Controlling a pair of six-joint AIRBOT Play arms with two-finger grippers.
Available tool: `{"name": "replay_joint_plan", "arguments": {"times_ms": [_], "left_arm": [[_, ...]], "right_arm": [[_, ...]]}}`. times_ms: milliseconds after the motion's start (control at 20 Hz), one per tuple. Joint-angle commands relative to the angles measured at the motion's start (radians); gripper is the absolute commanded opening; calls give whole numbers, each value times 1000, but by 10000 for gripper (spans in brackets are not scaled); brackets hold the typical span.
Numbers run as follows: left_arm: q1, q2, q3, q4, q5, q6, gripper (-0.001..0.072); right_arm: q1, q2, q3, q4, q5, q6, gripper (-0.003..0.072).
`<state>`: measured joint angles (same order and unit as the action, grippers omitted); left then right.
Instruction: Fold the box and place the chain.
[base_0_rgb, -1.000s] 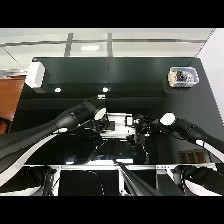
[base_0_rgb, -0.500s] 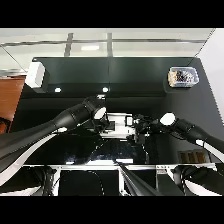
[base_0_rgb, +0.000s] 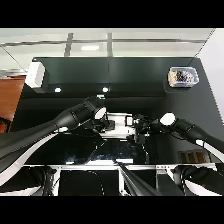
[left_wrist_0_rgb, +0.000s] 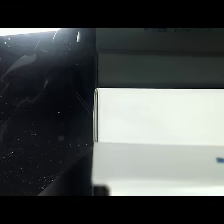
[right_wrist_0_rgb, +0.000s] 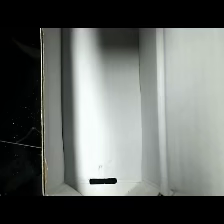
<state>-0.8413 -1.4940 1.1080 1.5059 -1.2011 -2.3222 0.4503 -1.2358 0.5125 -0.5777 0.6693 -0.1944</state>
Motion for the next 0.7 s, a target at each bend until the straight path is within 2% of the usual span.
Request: {"name": "replay_joint_plan", "arguments": {"times_ms": [0,100,150,350,400,500,650], "left_arm": [[0,-2,0,0,15,-1,23],[0,-2,0,1,16,-1,23],[0,-2,0,2,16,-1,23],[0,0,0,2,18,0,24],[0,0,0,1,20,0,24],[0,0,0,1,23,0,25],[0,0,0,0,23,0,24]], "right_arm": [[0,0,0,0,0,0,142],[0,0,0,-1,-6,4,696],[-4,4,0,-11,3,14,720],[-25,75,7,-126,86,71,720],[-24,96,7,-160,99,71,694],[-24,132,7,-204,109,77,694],[-24,148,7,-203,109,82,675]]}}
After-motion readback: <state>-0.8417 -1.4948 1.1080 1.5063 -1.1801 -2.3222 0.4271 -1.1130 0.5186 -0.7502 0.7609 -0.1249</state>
